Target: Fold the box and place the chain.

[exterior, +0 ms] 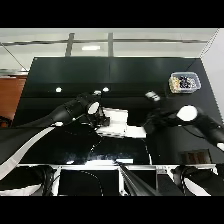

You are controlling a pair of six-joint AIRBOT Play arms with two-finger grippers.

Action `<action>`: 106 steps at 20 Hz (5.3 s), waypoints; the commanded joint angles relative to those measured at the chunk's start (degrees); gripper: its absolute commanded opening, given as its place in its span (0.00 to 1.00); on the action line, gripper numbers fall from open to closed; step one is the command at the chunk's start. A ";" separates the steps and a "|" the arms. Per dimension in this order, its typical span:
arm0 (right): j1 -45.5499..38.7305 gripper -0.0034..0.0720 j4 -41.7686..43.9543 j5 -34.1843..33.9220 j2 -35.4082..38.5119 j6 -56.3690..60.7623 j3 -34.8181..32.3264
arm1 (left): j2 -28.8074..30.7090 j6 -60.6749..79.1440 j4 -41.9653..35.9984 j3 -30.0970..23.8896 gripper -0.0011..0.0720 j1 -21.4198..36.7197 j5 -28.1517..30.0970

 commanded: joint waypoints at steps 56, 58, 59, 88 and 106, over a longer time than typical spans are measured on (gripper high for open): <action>31.95 0.50 -27.47 12.31 -23.54 76.56 25.00 | 0.02 0.02 -1.01 0.02 0.05 0.04 0.04; 32.00 0.44 -27.93 12.09 -23.76 76.61 25.00 | 0.02 0.02 -1.03 0.02 0.05 0.04 0.04; 31.98 0.44 -28.04 12.09 -23.76 76.63 25.03 | 0.02 0.02 -1.03 0.02 0.05 0.04 0.04; 31.87 0.48 -29.35 13.75 -23.34 74.71 28.70 | 0.02 0.02 -0.96 0.02 0.05 0.09 0.04; -20.04 0.94 -39.58 -3.13 -16.72 66.60 33.40 | 0.02 0.02 -0.83 0.02 0.05 0.15 0.48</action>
